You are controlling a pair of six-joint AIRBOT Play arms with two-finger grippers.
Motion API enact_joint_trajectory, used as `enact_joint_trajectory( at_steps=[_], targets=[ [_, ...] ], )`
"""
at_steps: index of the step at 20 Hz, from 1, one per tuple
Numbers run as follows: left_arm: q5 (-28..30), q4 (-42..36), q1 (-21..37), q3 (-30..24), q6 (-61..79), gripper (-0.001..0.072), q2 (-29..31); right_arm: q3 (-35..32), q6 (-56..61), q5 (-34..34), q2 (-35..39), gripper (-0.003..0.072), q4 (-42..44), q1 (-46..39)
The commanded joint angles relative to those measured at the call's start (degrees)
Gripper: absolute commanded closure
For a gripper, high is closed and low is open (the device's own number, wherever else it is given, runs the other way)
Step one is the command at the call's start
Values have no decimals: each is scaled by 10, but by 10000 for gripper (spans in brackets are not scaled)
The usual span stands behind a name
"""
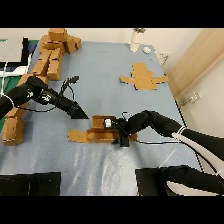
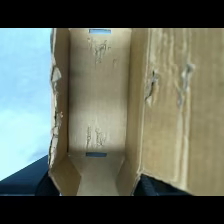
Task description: Fold the box.
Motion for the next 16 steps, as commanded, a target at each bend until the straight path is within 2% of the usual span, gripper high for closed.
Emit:
enact_joint_trajectory(
  at_steps=[1,16],
  targets=[
    [2,0,2,1,0,95,0,13,1,-13,1,141,3,0],
    [2,1,2,1,0,95,0,10,1,-14,-19,140,-19,0]
  ],
)
